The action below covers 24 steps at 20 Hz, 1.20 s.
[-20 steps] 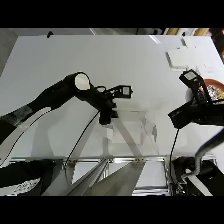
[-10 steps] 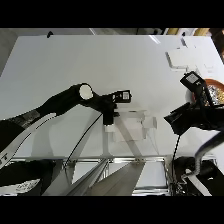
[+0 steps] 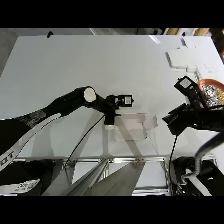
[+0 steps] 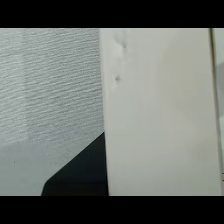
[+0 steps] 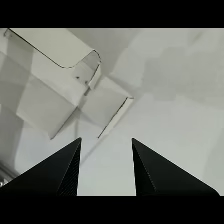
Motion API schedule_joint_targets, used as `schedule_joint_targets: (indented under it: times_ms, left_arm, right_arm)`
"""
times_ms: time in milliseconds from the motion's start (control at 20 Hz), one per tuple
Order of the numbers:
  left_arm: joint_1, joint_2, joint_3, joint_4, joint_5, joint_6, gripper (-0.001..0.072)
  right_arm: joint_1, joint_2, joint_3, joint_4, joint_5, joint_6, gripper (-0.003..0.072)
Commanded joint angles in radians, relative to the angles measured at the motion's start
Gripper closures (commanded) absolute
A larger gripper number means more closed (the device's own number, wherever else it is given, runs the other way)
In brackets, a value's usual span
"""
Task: Fold the box and place the chain.
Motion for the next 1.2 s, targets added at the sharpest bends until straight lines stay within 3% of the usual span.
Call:
schedule_joint_targets:
  times_ms: [0, 750, 850, 950, 1150]
  left_arm:
    - [-0.001, -0.001, 0.000, 0.002, 0.005, 0.007, 0.0705]
    - [-0.001, -0.013, 0.000, 0.002, -0.014, 0.006, 0.0699]
    - [-0.001, -0.013, 0.000, 0.000, -0.015, 0.006, 0.0699]
    - [-0.001, -0.013, 0.000, 0.000, -0.014, 0.006, 0.0699]
    - [-0.001, -0.013, 0.000, 0.000, -0.015, 0.006, 0.0699]
  right_arm:
    - [0.000, 0.001, -0.027, -0.011, -0.032, -0.007, 0.0371]
    - [0.000, 0.001, -0.027, -0.013, -0.031, -0.025, 0.0380]
    - [0.000, 0.001, -0.028, 0.002, -0.029, -0.075, 0.0552]
    - [0.000, 0.000, -0.037, 0.051, -0.034, -0.183, 0.0662]
    - [0.000, -0.017, -0.105, 0.233, -0.053, -0.504, 0.0669]
